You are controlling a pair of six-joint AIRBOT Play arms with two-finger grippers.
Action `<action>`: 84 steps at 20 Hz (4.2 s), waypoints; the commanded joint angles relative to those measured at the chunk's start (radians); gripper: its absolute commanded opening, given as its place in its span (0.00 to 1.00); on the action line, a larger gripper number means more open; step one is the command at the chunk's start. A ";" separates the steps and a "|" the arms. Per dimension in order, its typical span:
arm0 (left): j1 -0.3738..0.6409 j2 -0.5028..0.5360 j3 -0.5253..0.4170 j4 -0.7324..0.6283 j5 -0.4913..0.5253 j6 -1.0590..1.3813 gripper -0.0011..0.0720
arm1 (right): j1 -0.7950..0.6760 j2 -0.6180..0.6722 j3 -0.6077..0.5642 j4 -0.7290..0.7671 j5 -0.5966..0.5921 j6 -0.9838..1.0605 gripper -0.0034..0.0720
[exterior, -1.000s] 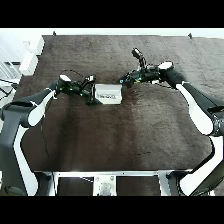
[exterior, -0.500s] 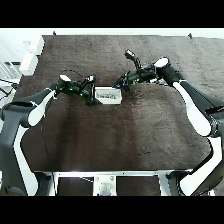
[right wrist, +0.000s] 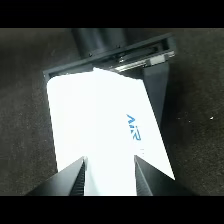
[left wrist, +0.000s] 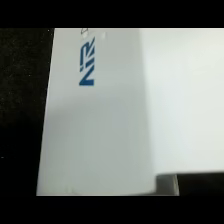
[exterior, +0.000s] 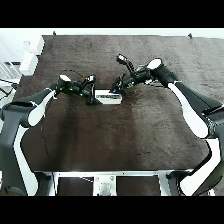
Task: Fold the box and place the chain.
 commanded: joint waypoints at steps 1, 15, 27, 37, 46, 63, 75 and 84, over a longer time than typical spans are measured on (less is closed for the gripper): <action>0.001 0.000 0.000 0.000 0.000 0.000 0.56 | 0.012 0.000 0.001 -0.016 0.009 0.000 0.55; 0.001 0.001 0.000 0.000 0.000 0.000 0.56 | 0.050 -0.001 0.000 -0.126 -0.049 0.000 0.73; 0.001 0.000 0.000 0.000 -0.002 0.000 0.56 | 0.051 0.005 0.003 -0.064 -0.030 -0.087 0.73; 0.001 0.000 0.000 0.000 -0.001 0.000 0.56 | 0.051 -0.023 -0.012 -0.068 -0.032 -0.134 0.73; 0.001 0.000 0.000 0.000 -0.001 0.000 0.56 | 0.052 -0.026 -0.013 -0.079 -0.115 -0.176 0.73; 0.001 0.001 0.000 0.000 -0.002 0.000 0.55 | 0.029 -0.011 -0.012 -0.067 0.034 -0.156 0.58; 0.001 0.000 0.000 0.000 -0.002 0.000 0.56 | 0.024 0.026 -0.113 0.081 -0.118 -0.293 0.54; 0.001 0.000 0.000 0.000 -0.002 0.000 0.56 | 0.031 0.097 -0.260 0.143 -0.205 -0.393 0.52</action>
